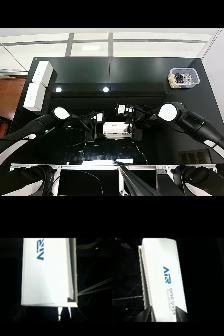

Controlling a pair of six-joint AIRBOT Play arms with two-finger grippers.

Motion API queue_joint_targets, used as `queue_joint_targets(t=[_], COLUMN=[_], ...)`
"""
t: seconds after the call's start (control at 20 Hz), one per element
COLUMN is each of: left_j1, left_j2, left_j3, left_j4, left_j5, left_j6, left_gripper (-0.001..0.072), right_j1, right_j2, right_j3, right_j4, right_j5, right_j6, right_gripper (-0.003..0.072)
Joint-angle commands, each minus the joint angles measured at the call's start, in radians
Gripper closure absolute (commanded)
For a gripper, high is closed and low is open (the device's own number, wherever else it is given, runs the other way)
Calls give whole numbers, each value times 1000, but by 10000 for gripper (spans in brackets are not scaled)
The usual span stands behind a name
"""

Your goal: Fold the box and place the chain.

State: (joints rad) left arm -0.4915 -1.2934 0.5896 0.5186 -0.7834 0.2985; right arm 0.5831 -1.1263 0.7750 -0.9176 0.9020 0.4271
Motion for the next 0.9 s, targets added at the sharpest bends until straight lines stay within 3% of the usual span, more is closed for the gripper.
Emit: queue_joint_targets(t=[0.0, 0.7, 0.75, 0.85], left_j1=[-2, -2, -2, -2], left_j2=[-1, -1, -1, -1], left_j3=[1, 1, 1, 1], left_j4=[5, 4, 4, 4], left_j5=[-2, -1, -1, -1], left_j6=[1, 0, 0, 0], left_gripper=[354, 348, 348, 348], right_j1=[1, 30, 30, 30], right_j2=[0, -23, -29, -32], right_j3=[1, -36, -37, -37], right_j4=[0, 8, 10, 11], right_j5=[0, -25, -27, -35], right_j6=[6, 32, 34, 42], right_gripper=[366, 363, 296, 265])
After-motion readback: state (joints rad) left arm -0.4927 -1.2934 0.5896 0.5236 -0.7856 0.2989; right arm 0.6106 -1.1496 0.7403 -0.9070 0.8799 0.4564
